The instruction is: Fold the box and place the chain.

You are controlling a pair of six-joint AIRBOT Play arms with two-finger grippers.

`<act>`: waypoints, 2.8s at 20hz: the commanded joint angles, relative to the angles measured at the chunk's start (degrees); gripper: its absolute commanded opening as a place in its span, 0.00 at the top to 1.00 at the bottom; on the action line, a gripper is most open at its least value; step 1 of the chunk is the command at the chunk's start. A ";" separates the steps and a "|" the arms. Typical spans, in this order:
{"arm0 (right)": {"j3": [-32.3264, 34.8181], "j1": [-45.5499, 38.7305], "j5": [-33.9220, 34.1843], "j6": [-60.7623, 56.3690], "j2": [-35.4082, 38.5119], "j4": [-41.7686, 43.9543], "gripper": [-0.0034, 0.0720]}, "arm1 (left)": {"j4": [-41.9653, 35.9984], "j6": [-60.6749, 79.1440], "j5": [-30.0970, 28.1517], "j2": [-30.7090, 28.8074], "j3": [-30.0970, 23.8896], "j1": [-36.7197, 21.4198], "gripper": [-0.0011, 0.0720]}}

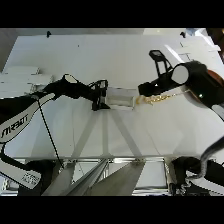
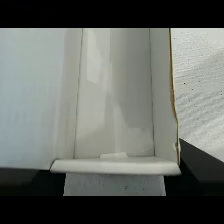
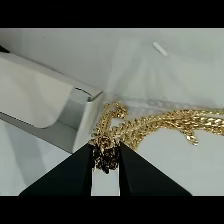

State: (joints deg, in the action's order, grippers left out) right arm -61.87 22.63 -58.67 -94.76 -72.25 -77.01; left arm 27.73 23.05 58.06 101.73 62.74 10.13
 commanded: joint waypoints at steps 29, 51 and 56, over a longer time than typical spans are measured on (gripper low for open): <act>0.02 -9.62 -10.03 28.33 2.54 -1.99 0.54 | 0.02 0.00 0.00 -0.02 0.02 -0.02 0.61; 0.02 -11.37 2.78 33.55 -18.23 -2.82 0.46 | 0.00 0.00 0.00 -0.02 0.02 -0.02 0.61; 0.00 -10.51 -0.66 32.35 -17.46 -2.97 0.94 | 0.02 0.00 -0.02 -0.02 0.02 -0.02 0.61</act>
State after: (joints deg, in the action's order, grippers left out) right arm -61.91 11.60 -56.84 -61.52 -90.04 -79.85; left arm 27.70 23.05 58.06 101.73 62.74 10.13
